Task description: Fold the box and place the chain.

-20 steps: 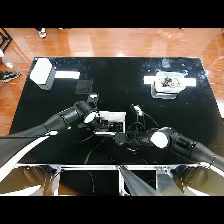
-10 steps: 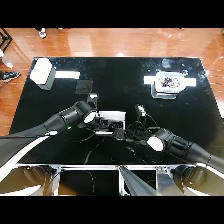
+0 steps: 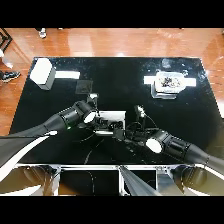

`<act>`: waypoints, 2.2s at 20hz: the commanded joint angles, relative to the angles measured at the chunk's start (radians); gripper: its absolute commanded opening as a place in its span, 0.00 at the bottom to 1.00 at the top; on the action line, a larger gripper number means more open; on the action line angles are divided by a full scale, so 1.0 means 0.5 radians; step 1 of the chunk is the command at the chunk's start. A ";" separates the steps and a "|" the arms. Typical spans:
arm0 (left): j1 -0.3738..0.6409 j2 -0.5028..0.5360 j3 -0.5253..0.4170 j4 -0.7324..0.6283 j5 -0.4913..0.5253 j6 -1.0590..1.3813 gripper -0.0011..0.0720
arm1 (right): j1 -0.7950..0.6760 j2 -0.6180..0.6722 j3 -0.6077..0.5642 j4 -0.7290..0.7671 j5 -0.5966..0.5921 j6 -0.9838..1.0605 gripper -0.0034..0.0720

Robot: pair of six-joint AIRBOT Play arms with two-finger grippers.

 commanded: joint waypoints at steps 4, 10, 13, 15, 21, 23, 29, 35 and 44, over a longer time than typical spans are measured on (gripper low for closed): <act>-0.002 -0.001 -0.001 -0.002 -0.007 0.002 0.05 | 0.042 -0.048 -0.001 -0.066 -0.100 0.007 0.33; -0.002 -0.001 -0.001 -0.002 -0.006 0.002 0.05 | 0.089 -0.048 -0.001 -0.176 -0.101 0.008 0.33; -0.002 -0.001 -0.001 -0.002 -0.008 0.002 0.05 | 0.103 -0.047 -0.001 -0.211 -0.089 0.007 0.33; -0.002 -0.001 -0.001 -0.002 -0.011 0.002 0.05 | 0.113 -0.045 -0.001 -0.239 -0.055 0.007 0.33; -0.002 -0.001 -0.001 -0.001 -0.008 0.002 0.05 | 0.113 -0.005 0.000 -0.369 0.040 0.016 0.33; -0.002 -0.001 -0.001 -0.001 -0.008 0.002 0.05 | 0.112 -0.005 0.000 -0.433 0.024 0.060 0.33; -0.002 -0.001 -0.001 -0.001 -0.008 0.002 0.05 | 0.113 -0.005 0.000 -0.801 0.006 0.422 0.33; -0.002 -0.001 -0.001 -0.002 -0.008 0.002 0.05 | 0.112 -0.014 0.000 -0.804 -0.114 0.426 0.29; -0.002 -0.001 -0.001 -0.001 -0.008 0.002 0.05 | 0.113 -0.047 -0.001 -0.830 -0.166 0.424 0.08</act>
